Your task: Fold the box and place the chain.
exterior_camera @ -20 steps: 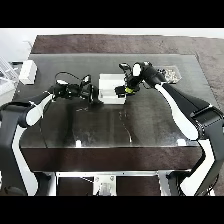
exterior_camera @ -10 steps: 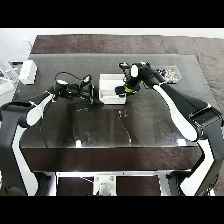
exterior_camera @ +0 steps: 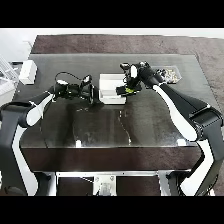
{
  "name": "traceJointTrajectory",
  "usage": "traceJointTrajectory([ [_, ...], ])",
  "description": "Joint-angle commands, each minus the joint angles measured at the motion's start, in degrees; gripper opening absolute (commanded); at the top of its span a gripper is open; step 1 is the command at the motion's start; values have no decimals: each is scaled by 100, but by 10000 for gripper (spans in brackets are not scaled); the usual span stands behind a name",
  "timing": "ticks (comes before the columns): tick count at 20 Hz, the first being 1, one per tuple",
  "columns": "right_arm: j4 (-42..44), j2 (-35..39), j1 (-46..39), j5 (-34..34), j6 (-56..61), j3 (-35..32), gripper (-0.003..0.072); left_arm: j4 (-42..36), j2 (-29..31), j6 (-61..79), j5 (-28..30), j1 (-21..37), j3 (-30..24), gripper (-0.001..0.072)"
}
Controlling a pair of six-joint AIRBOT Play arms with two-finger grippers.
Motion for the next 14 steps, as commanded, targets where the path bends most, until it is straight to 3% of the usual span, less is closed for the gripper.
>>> traceJointTrajectory([
  [1, -50, -2, 13, 26, 46, 4, 321, 2, 2, 0, 7, 7, 0, 522],
  [6, -50, -2, 160, 31, 46, 4, 265, 4, 2, 0, 31, 7, 0, 522],
  [10, -44, -2, 221, 50, 72, 4, 149, 2, 2, 0, 74, 7, 0, 522],
  [14, -48, -4, 251, 177, 72, 4, 102, 4, 2, -2, 192, 7, 0, 522],
])
